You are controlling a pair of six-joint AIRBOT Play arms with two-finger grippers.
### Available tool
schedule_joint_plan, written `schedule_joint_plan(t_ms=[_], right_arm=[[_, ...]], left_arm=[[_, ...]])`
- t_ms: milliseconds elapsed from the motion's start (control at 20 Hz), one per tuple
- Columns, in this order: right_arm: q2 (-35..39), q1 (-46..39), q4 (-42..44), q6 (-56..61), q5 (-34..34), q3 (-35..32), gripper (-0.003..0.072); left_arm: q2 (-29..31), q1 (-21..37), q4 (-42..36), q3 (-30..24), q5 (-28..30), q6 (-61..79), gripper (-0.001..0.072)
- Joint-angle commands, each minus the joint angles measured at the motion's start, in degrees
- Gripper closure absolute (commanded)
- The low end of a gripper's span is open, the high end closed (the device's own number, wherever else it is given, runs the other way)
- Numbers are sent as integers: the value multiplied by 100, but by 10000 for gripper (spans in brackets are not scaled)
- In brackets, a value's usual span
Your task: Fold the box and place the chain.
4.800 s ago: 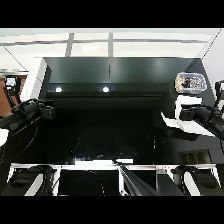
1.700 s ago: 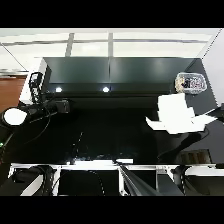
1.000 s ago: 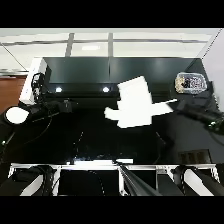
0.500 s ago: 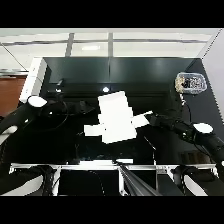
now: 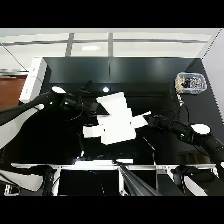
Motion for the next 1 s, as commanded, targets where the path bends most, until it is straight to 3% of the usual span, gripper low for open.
schedule_joint_plan(t_ms=[0, 50, 150, 200, 250, 300, 350, 400, 450, 700, 800, 950], right_arm=[[4, 7, -2, -2, -11, -4, 672], [4, 0, -26, -4, -15, -2, 672], [4, 2, -334, -26, 0, 31, 672], [4, 7, -577, -24, 44, 66, 672], [4, 7, -675, -24, 52, 68, 672], [4, 4, -730, -24, 52, 68, 671], [4, 0, -796, -26, 48, 74, 572], [4, -31, -986, -24, 59, 109, 233], [4, -105, -1384, -20, 181, 234, -26], [4, -389, -3995, -190, 1694, 1707, -23], [4, -380, -4068, -977, 2151, 1926, -22], [-13, -55, -4033, -1746, 2212, 1923, -22]], left_arm=[[-588, -125, 15, 533, -997, 581, 111], [-647, -153, 201, 629, -1113, 625, 159], [-697, -227, 876, 820, -1176, 623, 322], [-697, -273, 1091, 881, -1115, 638, 570], [-699, -334, 1161, 933, -1113, 857, 680], [-699, -400, 1150, 979, -1113, 1001, 683], [-697, -459, 1156, 1040, -1091, 1032, 683], [-697, -479, 1156, 1106, -1091, 1029, 684], [-686, -490, 1158, 1174, -1093, 1025, 684], [-114, -612, 1668, 1246, -695, 909, 689], [529, -848, 1646, 848, 243, 1064, 688], [1471, -1366, 1095, -372, 2002, 2909, 684]])
